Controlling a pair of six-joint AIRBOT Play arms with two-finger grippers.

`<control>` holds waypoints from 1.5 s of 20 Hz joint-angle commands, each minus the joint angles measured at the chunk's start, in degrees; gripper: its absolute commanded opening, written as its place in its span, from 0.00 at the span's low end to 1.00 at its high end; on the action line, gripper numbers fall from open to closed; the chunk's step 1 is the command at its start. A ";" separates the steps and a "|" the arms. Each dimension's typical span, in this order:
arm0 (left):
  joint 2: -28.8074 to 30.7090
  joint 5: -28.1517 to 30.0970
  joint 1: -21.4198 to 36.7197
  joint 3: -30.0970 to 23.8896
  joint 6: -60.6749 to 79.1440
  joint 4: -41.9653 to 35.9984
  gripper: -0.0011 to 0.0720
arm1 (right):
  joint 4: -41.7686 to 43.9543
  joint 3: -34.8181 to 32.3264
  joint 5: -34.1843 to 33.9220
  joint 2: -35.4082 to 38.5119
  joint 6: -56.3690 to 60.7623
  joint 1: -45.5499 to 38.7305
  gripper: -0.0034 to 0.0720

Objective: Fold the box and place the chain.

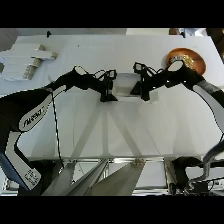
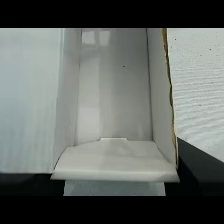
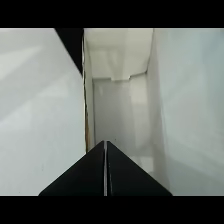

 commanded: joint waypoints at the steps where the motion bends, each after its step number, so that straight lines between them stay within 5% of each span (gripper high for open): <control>1: -0.02 -0.11 0.04 0.00 0.09 0.07 0.53 | 2.97 0.02 0.35 2.73 -0.02 0.04 0.07; 5: -0.02 -0.11 0.04 0.00 0.09 0.07 0.53 | 2.54 0.00 0.33 9.57 1.84 -1.46 0.06; 8: -0.02 -0.11 0.04 0.00 0.09 0.07 0.53 | 0.00 0.00 0.33 15.37 16.26 -5.42 0.06; 12: -0.02 -0.11 0.04 0.00 0.09 0.07 0.53 | -15.21 -0.04 1.57 19.63 42.10 -14.03 0.06; 16: -0.02 -0.11 0.04 0.00 0.09 0.07 0.53 | -24.65 -4.42 3.34 19.61 55.69 -23.32 0.06; 22: -0.02 -0.11 0.04 0.00 0.09 0.07 0.53 | -18.43 -18.14 -3.04 16.61 56.37 -26.32 0.05; 25: -0.02 -0.11 0.04 0.00 0.09 0.07 0.53 | -7.69 -19.50 -5.46 12.13 51.98 -25.07 0.05; 30: -0.02 -0.11 0.04 0.00 0.09 0.07 0.53 | -2.93 -19.47 -13.22 6.73 51.84 -19.52 0.05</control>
